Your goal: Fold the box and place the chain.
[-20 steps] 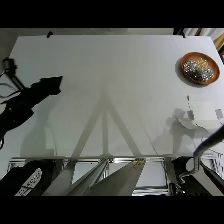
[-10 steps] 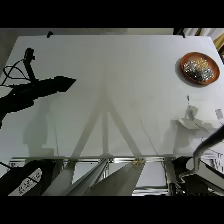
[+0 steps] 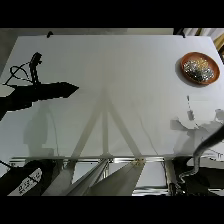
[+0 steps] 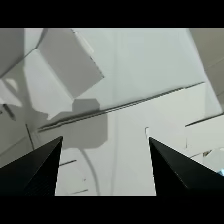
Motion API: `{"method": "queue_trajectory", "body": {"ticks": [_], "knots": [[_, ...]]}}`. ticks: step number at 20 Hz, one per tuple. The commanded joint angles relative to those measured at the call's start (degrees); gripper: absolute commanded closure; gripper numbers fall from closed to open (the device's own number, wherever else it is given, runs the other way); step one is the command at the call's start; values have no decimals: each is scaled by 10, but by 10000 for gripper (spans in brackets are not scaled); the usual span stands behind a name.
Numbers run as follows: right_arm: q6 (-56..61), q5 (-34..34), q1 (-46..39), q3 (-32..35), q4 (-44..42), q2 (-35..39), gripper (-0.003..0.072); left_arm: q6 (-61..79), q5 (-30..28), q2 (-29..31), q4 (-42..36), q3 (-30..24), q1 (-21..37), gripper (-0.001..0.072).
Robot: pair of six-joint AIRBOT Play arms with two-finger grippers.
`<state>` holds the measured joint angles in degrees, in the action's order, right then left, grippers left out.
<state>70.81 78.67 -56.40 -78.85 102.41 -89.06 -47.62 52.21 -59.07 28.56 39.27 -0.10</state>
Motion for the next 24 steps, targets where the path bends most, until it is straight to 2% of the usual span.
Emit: {"method": "queue_trajectory", "body": {"ticks": [1,5,8,12,17,19,21,24], "knots": [[-57,12,-24,-21,-30,-56,70,-5,3,0,7,0,0,438],[-86,11,-20,-54,-56,-89,71,-4,3,0,6,0,0,438],[-114,-5,-19,-72,-113,-99,93,-4,3,0,7,0,0,438],[-127,-18,-15,-88,-120,-120,105,-4,1,0,7,0,0,439],[-129,-9,-15,-89,-123,-145,218,-4,-20,0,7,0,0,439],[-138,-2,-15,-89,-124,-145,234,-4,-21,0,7,0,0,440],[-143,11,-15,-89,-124,-145,358,-4,-21,0,7,0,0,440],[-171,32,-15,-89,-128,-145,644,-3,-25,0,7,0,0,440]]}}
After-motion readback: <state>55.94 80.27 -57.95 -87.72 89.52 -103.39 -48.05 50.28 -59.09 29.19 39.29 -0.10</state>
